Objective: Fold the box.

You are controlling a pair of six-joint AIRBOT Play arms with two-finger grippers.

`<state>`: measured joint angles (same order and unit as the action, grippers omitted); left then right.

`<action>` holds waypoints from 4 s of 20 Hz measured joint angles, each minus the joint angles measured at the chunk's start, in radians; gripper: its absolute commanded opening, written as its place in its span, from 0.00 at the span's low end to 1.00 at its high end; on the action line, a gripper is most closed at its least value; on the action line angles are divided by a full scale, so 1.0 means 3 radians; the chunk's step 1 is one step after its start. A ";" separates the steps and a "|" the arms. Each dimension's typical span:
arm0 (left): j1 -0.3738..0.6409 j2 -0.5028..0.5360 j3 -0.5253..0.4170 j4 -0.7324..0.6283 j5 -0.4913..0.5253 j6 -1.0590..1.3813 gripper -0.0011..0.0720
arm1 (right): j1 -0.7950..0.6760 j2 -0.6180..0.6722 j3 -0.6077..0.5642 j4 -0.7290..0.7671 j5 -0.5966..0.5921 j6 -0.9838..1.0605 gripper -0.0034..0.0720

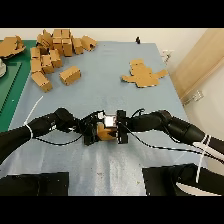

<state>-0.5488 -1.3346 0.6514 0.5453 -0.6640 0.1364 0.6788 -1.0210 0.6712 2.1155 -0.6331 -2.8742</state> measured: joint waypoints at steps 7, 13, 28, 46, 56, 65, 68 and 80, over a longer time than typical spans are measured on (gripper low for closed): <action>0.0000 0.0000 0.0000 0.0001 0.0000 0.0003 0.73 | 0.0064 0.0098 0.0000 -0.0211 0.0043 -0.0019 0.35; 0.0000 0.0000 0.0000 0.0003 0.0000 0.0004 0.73 | 0.0120 0.0089 0.0000 -0.0237 0.0009 0.0010 0.34; 0.0000 0.0000 0.0000 0.0001 0.0000 0.0001 0.73 | 0.0177 0.0006 -0.0001 -0.0512 -0.0084 0.0239 0.25; 0.0000 0.0000 0.0000 0.0000 0.0000 0.0000 0.73 | 0.0174 0.0088 -0.0001 -0.0624 -0.0018 0.0278 0.24; 0.0000 0.0000 0.0000 0.0004 0.0001 0.0006 0.73 | 0.0170 0.0043 -0.0031 -0.0609 -0.0262 0.0427 0.24; 0.0000 0.0000 0.0000 0.0004 0.0000 0.0005 0.73 | 0.0192 0.0463 -0.0025 -0.0701 -0.0390 0.1083 0.27; 0.0000 0.0000 0.0000 0.0003 0.0000 0.0004 0.73 | 0.0182 0.0886 -0.0031 -0.0849 -0.0561 0.1930 0.05; 0.0000 0.0000 0.0000 0.0003 0.0000 0.0003 0.73 | 0.0326 0.1315 -0.1083 0.0998 0.0594 0.4747 0.05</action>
<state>-0.5488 -1.3346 0.6514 0.5461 -0.6640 0.1371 0.7765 -0.6266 0.3462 2.4149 -0.4549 -1.4502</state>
